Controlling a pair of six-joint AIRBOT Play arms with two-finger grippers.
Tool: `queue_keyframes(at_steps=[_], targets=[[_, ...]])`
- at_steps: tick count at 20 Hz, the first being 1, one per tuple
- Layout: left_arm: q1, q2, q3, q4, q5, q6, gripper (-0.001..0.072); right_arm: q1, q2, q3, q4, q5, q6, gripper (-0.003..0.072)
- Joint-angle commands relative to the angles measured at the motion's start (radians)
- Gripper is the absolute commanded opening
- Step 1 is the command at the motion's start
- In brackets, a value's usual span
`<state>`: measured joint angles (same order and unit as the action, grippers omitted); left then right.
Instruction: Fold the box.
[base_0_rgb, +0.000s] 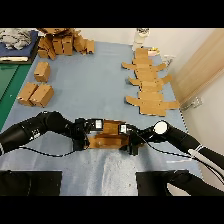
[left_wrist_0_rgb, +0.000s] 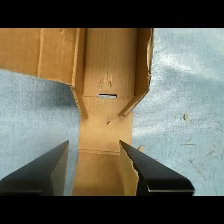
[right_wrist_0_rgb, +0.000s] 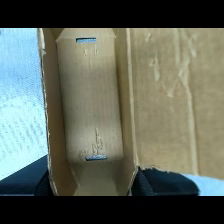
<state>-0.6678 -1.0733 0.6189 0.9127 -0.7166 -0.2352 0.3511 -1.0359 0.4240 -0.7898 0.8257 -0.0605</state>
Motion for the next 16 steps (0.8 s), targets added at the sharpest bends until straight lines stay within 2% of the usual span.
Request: queue_keyframes(at_steps=[1,4,8,14,15,16], targets=[[0.0,-0.021,0.003,-0.016,0.002,0.02,0.0482,0.0,0.0,0.0,0.0,0.0,0.0,0.0514],[-0.003,-0.042,0.008,-0.109,0.0,0.09,0.0483,0.0,0.0,0.0,0.0,0.0,0.0,0.0513],[-0.04,-0.043,0.026,-0.12,0.003,0.089,0.0483,0.0,0.0,0.0,0.0,0.0,0.0,0.0513],[-0.043,-0.068,0.028,-0.146,0.003,0.089,0.048,0.0,0.0,0.0,0.0,0.001,0.0,0.0513],[-0.043,-0.068,0.028,-0.156,0.003,0.089,0.0467,0.0,0.0,0.0,0.0,0.001,0.0,0.0514],[-0.043,-0.068,0.028,-0.158,0.003,0.089,0.0398,0.0,0.0,0.0,0.0,0.001,0.0,0.0514]])
